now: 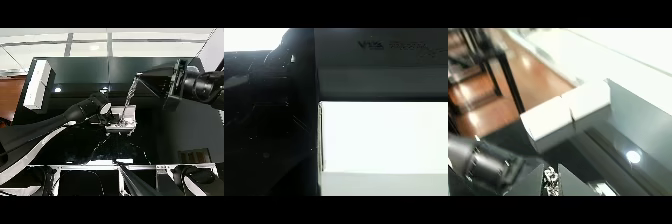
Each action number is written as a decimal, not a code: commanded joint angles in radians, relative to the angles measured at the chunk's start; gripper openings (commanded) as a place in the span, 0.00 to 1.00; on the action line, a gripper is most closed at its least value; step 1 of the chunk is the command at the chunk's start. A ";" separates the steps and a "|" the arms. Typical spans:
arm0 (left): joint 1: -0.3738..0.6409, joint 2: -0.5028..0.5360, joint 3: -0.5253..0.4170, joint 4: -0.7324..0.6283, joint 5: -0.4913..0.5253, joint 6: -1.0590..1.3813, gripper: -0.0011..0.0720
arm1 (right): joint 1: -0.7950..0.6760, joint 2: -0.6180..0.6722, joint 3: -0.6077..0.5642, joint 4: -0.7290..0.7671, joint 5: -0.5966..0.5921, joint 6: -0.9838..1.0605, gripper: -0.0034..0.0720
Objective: Fold the box and place the chain.
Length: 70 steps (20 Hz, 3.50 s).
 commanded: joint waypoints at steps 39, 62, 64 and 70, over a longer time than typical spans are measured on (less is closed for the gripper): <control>0.000 -0.001 0.000 -0.005 0.000 0.000 0.06 | -0.005 -0.409 -0.529 -0.275 -0.220 -0.941 1.00; 0.000 -0.001 0.000 -0.005 0.000 0.000 0.06 | -0.005 -0.448 -0.494 -0.260 -0.218 -0.927 0.07; 0.000 -0.001 0.000 -0.005 0.000 0.000 0.06 | -0.005 -0.446 -0.494 -0.272 -0.221 -0.875 0.07; 0.000 -0.001 0.000 -0.005 0.000 0.000 0.06 | -0.039 -0.262 -0.493 -0.462 -0.188 -0.477 0.07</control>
